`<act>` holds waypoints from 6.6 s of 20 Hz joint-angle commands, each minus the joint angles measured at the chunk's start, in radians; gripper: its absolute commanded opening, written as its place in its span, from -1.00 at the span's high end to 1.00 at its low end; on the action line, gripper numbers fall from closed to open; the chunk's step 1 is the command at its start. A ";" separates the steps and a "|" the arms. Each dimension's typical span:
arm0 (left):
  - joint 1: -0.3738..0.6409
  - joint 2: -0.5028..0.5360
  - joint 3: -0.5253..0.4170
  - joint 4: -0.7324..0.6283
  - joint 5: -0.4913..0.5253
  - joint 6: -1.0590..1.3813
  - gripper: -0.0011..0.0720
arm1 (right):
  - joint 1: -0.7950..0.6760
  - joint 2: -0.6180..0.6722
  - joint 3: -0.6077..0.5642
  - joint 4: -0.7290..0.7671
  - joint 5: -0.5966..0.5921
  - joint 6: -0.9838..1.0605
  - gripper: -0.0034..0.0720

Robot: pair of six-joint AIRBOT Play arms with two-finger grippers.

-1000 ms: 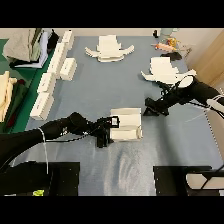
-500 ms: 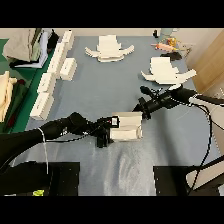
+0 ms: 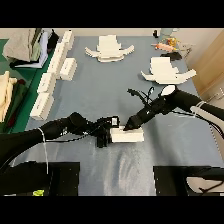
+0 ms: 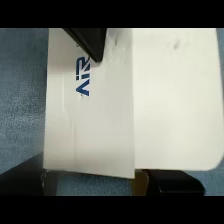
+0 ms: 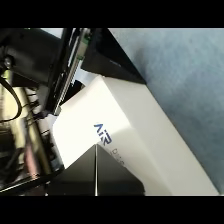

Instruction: Fold the box.

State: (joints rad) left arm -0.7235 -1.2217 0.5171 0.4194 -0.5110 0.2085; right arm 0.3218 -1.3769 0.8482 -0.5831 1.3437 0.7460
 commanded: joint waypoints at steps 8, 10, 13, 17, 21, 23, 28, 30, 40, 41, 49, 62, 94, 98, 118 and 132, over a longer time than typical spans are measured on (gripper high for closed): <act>0.000 0.000 0.000 0.000 0.000 0.000 -0.45 | 0.158 0.393 -0.285 -0.071 -0.486 -0.202 0.90; 0.000 0.000 0.000 0.000 0.000 0.000 -0.45 | 0.203 0.465 -0.314 -0.117 -0.531 -0.208 0.90; 0.000 0.000 0.000 0.000 0.000 0.000 -0.45 | 0.255 0.541 -0.327 -0.259 -0.569 -0.205 0.90; 0.000 0.000 0.001 0.000 0.000 0.000 -0.45 | 0.265 0.551 -0.327 -0.330 -0.593 -0.211 0.70; 0.000 0.000 0.000 0.000 0.000 0.000 -0.45 | 0.273 0.549 -0.327 -0.327 -0.592 -0.325 -0.12; 0.000 0.000 0.000 0.000 0.000 0.000 -0.45 | 0.292 0.548 -0.328 -0.329 -0.586 -0.389 -0.29; 0.000 0.000 0.000 0.000 0.000 0.000 -0.45 | 0.340 0.504 -0.332 -0.409 -0.611 -0.433 -0.53; 0.000 0.000 0.000 0.000 0.000 0.000 -0.45 | 0.350 0.497 -0.332 -0.410 -0.610 -0.439 -0.67; 0.000 0.000 0.000 0.000 0.000 0.000 -0.45 | 0.390 0.496 -0.330 -0.573 -0.745 -0.467 -0.64; 0.000 0.000 0.001 0.000 0.000 0.000 -0.45 | 0.400 0.499 -0.330 -0.573 -0.746 -0.467 -0.64; 0.000 0.000 0.000 0.000 0.000 0.000 -0.45 | 0.416 0.547 -0.330 -0.574 -0.768 -0.467 -0.64; 0.000 0.000 0.000 0.000 0.000 0.000 -0.45 | 0.416 0.552 -0.330 -0.574 -0.802 -0.468 -0.34; 0.000 0.000 0.000 0.000 0.000 0.000 -0.45 | 0.435 0.542 -0.331 -0.467 -0.632 -0.467 0.49; 0.000 0.000 0.000 0.000 0.000 0.000 -0.45 | 0.435 0.543 -0.331 -0.467 -0.633 -0.467 0.48; 0.000 0.000 0.000 0.000 0.000 0.000 -0.45 | 0.420 0.629 -0.443 -0.131 -0.894 -0.177 0.89; 0.000 0.000 0.000 0.000 0.000 0.000 -0.45 | 0.429 0.628 -0.626 0.230 -1.046 -0.413 0.90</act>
State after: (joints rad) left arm -0.7242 -1.2217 0.5171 0.4194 -0.5110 0.2085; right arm 0.7490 -0.7486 0.2466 -0.3882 0.2981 0.3386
